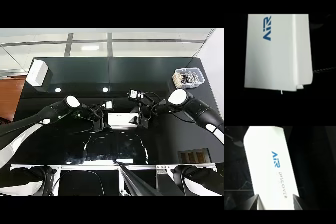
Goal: Fold the box and place the chain.
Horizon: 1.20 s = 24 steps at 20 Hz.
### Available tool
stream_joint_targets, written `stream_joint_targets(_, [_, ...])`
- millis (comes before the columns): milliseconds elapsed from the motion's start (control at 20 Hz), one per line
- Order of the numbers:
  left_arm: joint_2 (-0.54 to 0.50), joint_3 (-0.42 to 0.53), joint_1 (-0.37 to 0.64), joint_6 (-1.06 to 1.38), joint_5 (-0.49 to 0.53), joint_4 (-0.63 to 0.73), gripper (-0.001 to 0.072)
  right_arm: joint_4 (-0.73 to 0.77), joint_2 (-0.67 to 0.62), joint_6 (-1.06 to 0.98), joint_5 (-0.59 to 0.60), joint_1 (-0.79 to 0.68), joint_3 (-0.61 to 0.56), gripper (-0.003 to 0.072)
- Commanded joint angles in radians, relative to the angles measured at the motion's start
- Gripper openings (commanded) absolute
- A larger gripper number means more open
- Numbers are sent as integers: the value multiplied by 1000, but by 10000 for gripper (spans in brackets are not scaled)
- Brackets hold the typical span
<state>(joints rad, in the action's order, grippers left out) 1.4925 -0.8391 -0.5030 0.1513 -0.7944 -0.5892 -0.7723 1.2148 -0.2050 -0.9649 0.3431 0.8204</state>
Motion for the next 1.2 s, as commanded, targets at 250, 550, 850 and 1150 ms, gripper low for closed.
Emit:
stream_joint_targets(250, [0, 0, 0, 2, -2, 0, 395, -5, -1, 3, 1, 6, -1, 242])
stream_joint_targets(550, [0, 0, 0, 2, -2, -1, 395, -18, -1, 3, -10, 6, -1, 314])
stream_joint_targets(850, [0, 0, 0, 2, -2, -1, 395, -26, -1, 3, -10, 6, -1, 426])
stream_joint_targets(1150, [0, 0, 0, 2, -2, 0, 395, -34, -1, 3, -12, 6, -1, 424])
